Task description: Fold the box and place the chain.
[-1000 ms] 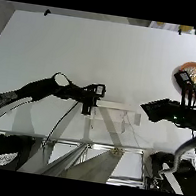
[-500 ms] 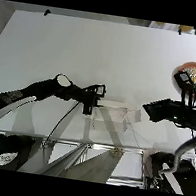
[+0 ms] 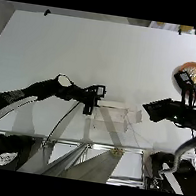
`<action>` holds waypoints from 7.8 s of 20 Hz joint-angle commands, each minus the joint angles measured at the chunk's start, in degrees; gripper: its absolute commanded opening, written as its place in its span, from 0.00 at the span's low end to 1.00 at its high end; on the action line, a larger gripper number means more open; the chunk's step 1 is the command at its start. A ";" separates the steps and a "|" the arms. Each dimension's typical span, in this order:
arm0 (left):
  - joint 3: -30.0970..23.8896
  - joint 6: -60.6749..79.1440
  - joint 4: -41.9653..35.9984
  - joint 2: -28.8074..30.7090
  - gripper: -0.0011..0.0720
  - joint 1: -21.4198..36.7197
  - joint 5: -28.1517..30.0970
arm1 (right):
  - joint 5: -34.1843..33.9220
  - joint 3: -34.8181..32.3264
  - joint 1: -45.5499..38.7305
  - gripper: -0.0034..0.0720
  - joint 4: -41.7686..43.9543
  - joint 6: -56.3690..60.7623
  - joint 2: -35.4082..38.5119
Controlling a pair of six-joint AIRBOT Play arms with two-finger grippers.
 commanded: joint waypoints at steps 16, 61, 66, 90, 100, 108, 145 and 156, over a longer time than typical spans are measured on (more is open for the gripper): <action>2.01 -7.21 7.52 0.07 0.02 -0.04 -1.92 | -0.17 0.04 0.02 0.58 -0.22 -0.02 -0.04; 2.01 -7.21 7.56 0.07 0.03 -0.04 -1.97 | -16.94 -16.13 26.95 0.98 -7.76 -46.86 -0.17; 2.01 -7.21 7.54 0.07 0.03 -0.04 -1.99 | -20.92 -22.67 30.12 0.98 -8.17 -47.63 -0.17; 2.01 -7.21 7.56 0.07 0.03 -0.04 -1.97 | -33.20 -21.03 29.00 0.97 -3.37 -43.85 -1.97; 2.01 -7.21 7.54 0.07 0.03 -0.04 -1.97 | -29.70 -21.03 21.22 0.97 9.99 -56.08 -6.60; 2.01 -7.21 7.56 0.07 0.03 -0.04 -1.97 | -28.13 -21.03 16.20 0.97 17.68 -63.17 -6.62; 2.01 -7.21 7.54 0.07 0.03 -0.04 -1.97 | -18.21 -19.23 3.41 0.97 35.28 -93.31 -18.40; 2.01 -7.21 7.56 0.07 0.03 -0.04 -1.97 | -11.13 -14.49 -0.85 0.97 34.64 -100.67 -28.55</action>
